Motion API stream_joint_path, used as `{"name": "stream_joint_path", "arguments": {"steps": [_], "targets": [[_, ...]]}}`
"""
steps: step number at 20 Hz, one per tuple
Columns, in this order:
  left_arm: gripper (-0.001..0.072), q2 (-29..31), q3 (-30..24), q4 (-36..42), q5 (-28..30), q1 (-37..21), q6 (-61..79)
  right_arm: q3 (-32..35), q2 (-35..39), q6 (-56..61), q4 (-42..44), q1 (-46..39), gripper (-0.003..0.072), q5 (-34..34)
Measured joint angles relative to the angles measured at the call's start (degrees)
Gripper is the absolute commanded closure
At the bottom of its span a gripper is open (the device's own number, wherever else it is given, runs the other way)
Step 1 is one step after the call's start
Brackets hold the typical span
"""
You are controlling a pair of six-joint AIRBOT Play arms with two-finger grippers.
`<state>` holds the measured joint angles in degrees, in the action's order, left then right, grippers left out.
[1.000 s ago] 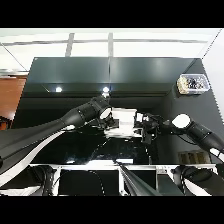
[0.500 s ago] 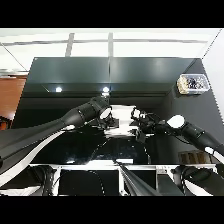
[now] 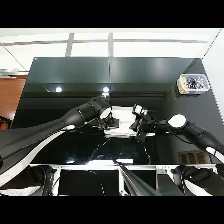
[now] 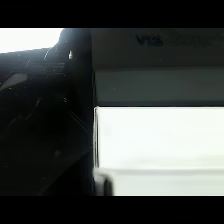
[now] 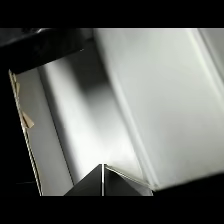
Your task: Fold the box and place the chain.
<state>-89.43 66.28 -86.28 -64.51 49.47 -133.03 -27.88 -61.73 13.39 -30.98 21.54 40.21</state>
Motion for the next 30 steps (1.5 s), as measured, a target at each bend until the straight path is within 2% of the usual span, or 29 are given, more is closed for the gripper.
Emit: {"name": "stream_joint_path", "arguments": {"steps": [2, 6, 8, 10, 12, 15, 21, 22, 23, 24, 28, 30], "targets": [[0.0680, -0.17, 0.04, 0.00, -0.11, -0.02, 0.00, -2.08, 3.02, 12.20, -5.86, -4.35, 0.0671, 4.09], [0.0680, -0.31, 0.07, -0.04, -0.17, -0.02, 0.00, -3.39, 8.72, 36.50, -16.85, -20.90, 0.0671, 11.67], [0.0680, -0.35, 0.07, -0.07, -0.20, -0.02, 0.00, -0.72, 9.62, 44.46, -17.68, -28.74, 0.0672, 13.03], [0.0680, -0.35, 0.07, -0.09, -0.20, -0.02, 0.00, 3.41, 9.68, 49.05, -14.64, -33.40, 0.0672, 14.56], [0.0680, -0.35, 0.07, -0.11, -0.20, -0.02, 0.00, 7.28, 8.48, 49.66, -10.03, -34.42, 0.0672, 15.91], [0.0680, -0.35, 0.07, -0.11, -0.22, -0.02, -0.02, 10.45, 4.44, 47.69, -3.45, -30.69, 0.0671, 16.87], [0.0680, -0.35, 0.04, -0.07, -0.42, -0.04, -0.02, 10.08, -2.27, 40.41, 9.60, -21.24, 0.0667, 14.88], [0.0680, -0.35, 0.04, -0.07, -0.44, -0.04, -0.02, 9.05, -2.64, 39.78, 10.08, -20.76, 0.0515, 15.56], [0.0680, -0.35, 0.04, -0.07, -0.46, -0.04, -0.02, 7.76, -2.93, 39.15, 10.14, -20.35, 0.0169, 16.63], [0.0680, -0.35, 0.04, -0.07, -0.46, -0.04, -0.02, 6.43, -3.13, 38.80, 9.79, -20.13, -0.0013, 17.64], [0.0680, -0.37, 0.04, -0.04, -0.59, -0.04, -0.02, 2.38, -3.50, 38.05, 8.46, -18.99, -0.0010, 22.01], [0.0680, -0.37, 0.07, -0.04, -0.59, -0.04, -0.04, 1.44, -3.61, 38.71, 7.78, -17.55, -0.0009, 22.01]]}}
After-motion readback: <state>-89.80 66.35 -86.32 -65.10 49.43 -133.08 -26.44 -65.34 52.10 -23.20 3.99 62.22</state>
